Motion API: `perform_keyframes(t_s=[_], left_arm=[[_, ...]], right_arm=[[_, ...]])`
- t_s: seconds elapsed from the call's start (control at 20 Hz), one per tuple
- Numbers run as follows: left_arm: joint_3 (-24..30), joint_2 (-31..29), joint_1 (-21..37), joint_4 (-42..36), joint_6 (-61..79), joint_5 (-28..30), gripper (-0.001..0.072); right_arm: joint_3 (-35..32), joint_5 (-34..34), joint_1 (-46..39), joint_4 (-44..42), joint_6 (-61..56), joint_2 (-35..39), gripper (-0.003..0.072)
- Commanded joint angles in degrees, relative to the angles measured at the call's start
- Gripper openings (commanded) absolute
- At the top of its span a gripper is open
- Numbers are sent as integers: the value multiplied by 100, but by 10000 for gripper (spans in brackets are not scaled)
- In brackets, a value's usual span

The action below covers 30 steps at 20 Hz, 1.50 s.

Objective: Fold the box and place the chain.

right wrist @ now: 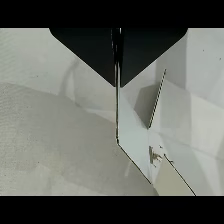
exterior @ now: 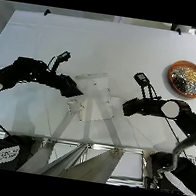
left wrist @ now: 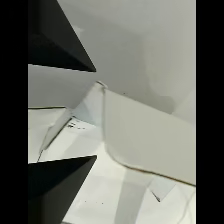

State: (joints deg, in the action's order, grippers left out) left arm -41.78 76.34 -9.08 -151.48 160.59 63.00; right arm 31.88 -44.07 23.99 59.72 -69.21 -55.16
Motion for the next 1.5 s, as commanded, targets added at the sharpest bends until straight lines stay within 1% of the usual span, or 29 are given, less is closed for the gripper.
perform_keyframes(t_s=[0.0, 0.2, 0.25, 0.35, 0.5, 0.55, 0.6, 0.65, 0.7, 0.75, 0.8, 0.85, 0.9, 0.95, 1.05, 1.1, 1.15, 1.25, 1.35, 1.45], left_arm=[[-4, 22, -365, -111, 55, -649, 581], [-2, 417, -776, -201, 155, -780, 575], [-2, 540, -837, -199, 166, -800, 548], [-4, 597, -839, -190, 170, -898, 402], [-63, 518, -667, -168, 168, -953, 115], [-63, 468, -614, -164, 168, -994, 88], [-63, 415, -566, -144, 170, -1027, 83], [-63, 361, -525, -146, 170, -1060, 60], [-66, 304, -509, -138, 173, -1093, 12], [-72, 245, -511, -101, 216, -1088, 10], [-72, 188, -522, -96, 369, -977, 9], [-74, 142, -531, -103, 468, -796, 9], [-74, 120, -540, -103, 514, -542, 9], [-74, 114, -553, -98, 514, -251, 9], [-72, 111, -605, -72, 612, 341, 9], [-74, 111, -662, -61, 684, 538, 10], [-72, 109, -737, -61, 737, 551, 12], [-72, 109, -894, -61, 778, 232, 15], [-72, 109, -1088, -61, 833, -199, 16], [-74, 109, -1327, -42, 859, -391, 9]], right_arm=[[-2, 2, 7, 0, -2, -4, 12], [0, 0, 7, -4, -2, -4, 12], [-2, -4, 7, -11, -2, -4, 12], [0, -11, 7, -28, -2, -4, 12], [0, -17, 4, -26, -2, -4, 12], [-2, -17, 4, -26, -2, -4, 12], [0, -17, 4, -24, -2, -4, 12], [0, -20, 7, -24, -2, -4, 12], [0, -28, 4, -24, -4, -2, 12], [2, -55, 4, -48, -4, -2, 14], [4, -120, 4, -118, -4, 2, 35], [24, -251, 4, -136, -4, 11, 120], [92, -492, 4, -118, -4, 22, 230], [190, -780, 4, -39, -7, 59, 281], [470, -1366, 4, 387, -278, 175, 282], [612, -1652, -9, 719, -501, 269, 312], [750, -1950, -39, 1069, -699, 407, 336], [879, -2369, -129, 1519, -907, 745, 340], [881, -2721, -229, 1674, -935, 1119, 339], [881, -2968, -293, 1714, -1095, 1403, 339]])
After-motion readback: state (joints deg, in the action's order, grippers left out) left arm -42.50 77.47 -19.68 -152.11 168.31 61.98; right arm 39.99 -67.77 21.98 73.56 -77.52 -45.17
